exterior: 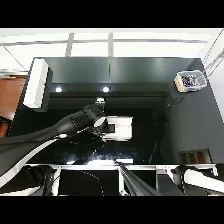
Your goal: Fold the box and place the chain.
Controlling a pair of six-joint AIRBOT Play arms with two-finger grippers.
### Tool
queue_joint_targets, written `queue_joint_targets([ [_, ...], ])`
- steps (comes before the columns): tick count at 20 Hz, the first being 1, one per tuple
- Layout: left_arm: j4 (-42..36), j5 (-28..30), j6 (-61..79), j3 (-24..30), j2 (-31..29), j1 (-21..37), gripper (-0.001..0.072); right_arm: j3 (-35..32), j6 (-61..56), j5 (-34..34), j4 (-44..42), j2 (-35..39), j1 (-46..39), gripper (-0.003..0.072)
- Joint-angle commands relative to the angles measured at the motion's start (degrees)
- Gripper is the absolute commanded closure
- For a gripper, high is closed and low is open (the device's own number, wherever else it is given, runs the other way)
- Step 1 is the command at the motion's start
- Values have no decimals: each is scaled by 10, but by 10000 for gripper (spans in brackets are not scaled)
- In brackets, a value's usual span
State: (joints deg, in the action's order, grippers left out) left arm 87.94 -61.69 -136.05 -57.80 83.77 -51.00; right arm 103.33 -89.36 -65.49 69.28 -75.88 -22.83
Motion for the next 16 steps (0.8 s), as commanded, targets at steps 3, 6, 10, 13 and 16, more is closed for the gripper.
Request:
queue_joint_targets([
  [3,-1,2,0,0,0,0,681,-31,45,-44,-71,144,25,646],
  [6,-1,1,0,0,0,0,681,-101,51,-55,-71,233,73,646],
  [10,-1,2,0,0,0,0,681,-186,78,-154,-68,301,166,646],
  [13,-1,2,0,0,1,0,681,-200,92,-241,-69,306,235,646],
  [16,-1,1,0,0,7,0,681,-200,99,-288,-69,306,283,646],
])
